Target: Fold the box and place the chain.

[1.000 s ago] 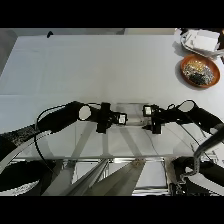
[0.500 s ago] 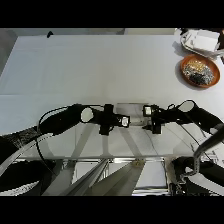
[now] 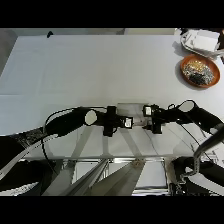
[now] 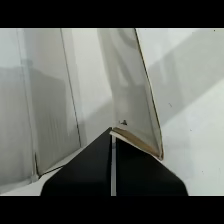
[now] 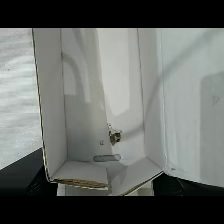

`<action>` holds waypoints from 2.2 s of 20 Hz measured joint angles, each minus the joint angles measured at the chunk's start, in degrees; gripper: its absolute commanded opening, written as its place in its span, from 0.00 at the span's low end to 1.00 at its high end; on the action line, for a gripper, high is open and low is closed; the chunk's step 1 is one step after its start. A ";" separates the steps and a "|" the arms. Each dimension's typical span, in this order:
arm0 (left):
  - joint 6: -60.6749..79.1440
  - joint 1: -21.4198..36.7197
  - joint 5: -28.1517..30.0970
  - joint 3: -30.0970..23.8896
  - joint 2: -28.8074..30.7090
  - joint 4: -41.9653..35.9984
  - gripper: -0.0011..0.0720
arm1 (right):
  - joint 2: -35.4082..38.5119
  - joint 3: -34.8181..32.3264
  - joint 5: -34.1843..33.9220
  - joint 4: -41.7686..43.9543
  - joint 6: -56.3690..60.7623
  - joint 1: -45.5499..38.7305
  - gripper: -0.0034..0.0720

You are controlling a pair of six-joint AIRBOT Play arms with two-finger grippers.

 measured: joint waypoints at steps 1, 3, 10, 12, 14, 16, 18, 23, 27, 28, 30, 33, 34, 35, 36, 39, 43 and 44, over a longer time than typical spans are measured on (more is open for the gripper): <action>0.00 -0.09 0.46 0.00 -0.13 -0.22 0.17 | 0.00 0.00 0.00 0.00 0.04 0.00 0.44; 0.02 -0.17 1.38 0.00 -0.28 -0.44 0.35 | 0.00 0.00 -0.24 0.09 0.15 0.00 0.44; -0.02 -0.20 2.47 0.00 -0.44 -0.68 0.49 | 0.00 0.00 0.09 0.07 0.20 -0.02 0.44; 0.00 -0.20 2.60 0.00 -0.44 -0.76 0.50 | 0.00 0.00 0.07 0.07 0.20 0.00 0.44; 0.00 -0.22 2.71 0.00 -0.44 -0.81 0.61 | 0.00 0.00 0.07 0.07 0.17 -0.02 0.44; -0.04 -0.35 2.99 0.00 -0.44 -0.90 0.65 | 0.00 0.00 0.07 0.09 0.20 -0.02 0.44; -0.02 -0.55 3.58 -0.02 -0.44 -1.14 0.72 | 0.00 0.02 0.02 0.09 0.22 -0.02 0.44; 0.00 -0.85 4.81 -0.07 -0.44 -1.75 0.64 | 0.02 0.02 -0.04 0.04 0.17 -0.04 0.44; -0.28 -0.70 4.48 0.00 1.09 -2.25 0.02 | 0.02 0.00 0.59 0.31 0.28 0.00 0.44; -0.52 -0.37 3.74 0.00 2.19 -2.08 0.02 | 0.00 0.00 0.55 0.31 0.24 0.00 0.44; -2.25 0.59 1.66 0.02 4.52 -1.16 0.02 | 0.02 0.00 0.28 0.22 0.24 0.00 0.44; -8.68 3.13 -3.17 0.02 8.81 1.99 0.02 | 0.00 0.00 0.28 0.13 0.17 0.00 0.44; -11.69 4.07 -5.40 0.02 10.32 2.97 0.02 | 0.02 0.00 0.26 0.13 0.17 0.00 0.44; -15.15 4.96 -7.39 0.02 11.72 3.98 0.02 | 0.00 0.00 0.24 0.11 0.17 0.00 0.44; -19.43 5.92 -9.22 0.02 13.18 5.09 0.02 | 0.00 0.00 0.22 0.11 0.17 0.00 0.44; -34.77 8.26 -12.96 -0.24 17.31 7.74 0.01 | 0.02 0.00 0.17 0.11 0.17 0.00 0.44; -58.95 11.10 -13.16 -2.69 21.64 11.74 0.01 | 0.00 0.00 0.13 0.11 0.17 0.00 0.44; -64.37 11.78 -12.74 -3.87 22.10 12.57 0.01 | 0.00 0.00 0.13 0.11 0.17 0.00 0.44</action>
